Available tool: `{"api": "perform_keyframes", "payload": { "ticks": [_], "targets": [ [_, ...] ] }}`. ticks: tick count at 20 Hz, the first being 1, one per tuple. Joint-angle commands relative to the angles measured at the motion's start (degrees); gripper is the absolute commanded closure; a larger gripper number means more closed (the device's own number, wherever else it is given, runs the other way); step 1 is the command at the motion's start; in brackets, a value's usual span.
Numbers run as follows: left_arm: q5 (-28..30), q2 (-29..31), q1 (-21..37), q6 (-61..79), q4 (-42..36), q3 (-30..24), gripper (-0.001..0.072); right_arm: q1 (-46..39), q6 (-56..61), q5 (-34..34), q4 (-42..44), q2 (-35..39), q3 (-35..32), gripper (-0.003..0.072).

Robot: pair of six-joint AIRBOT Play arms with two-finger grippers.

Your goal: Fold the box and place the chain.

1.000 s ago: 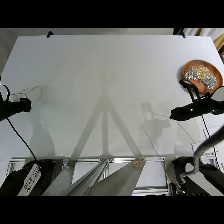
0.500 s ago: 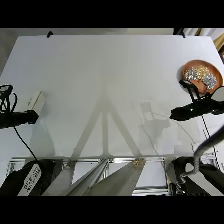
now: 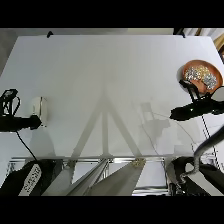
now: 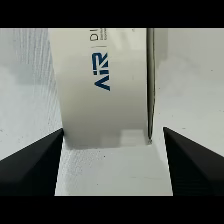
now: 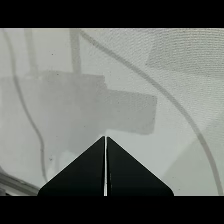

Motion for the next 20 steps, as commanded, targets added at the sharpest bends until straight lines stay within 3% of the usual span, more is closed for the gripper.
{"api": "perform_keyframes", "payload": {
  "ticks": [1,8,13,20],
  "targets": [
    [-1.1,5.5,-2.3,0.0,0.3,0.0,0.0006,0.1,0.0,0.0,0.0,0.0,0.0,0.0669],
    [-7.8,19.3,-7.2,-0.6,-1.8,0.0,0.0009,0.1,0.0,0.0,0.0,0.0,0.0,0.0669],
    [-7.3,20.8,-10.3,-0.6,-3.0,0.0,0.0010,0.1,0.0,0.0,0.0,0.0,0.0,0.0669],
    [-2.2,20.7,-14.2,-0.7,-4.2,0.0,0.0010,0.1,0.0,0.0,0.0,0.0,0.0,0.0669]
  ]
}}
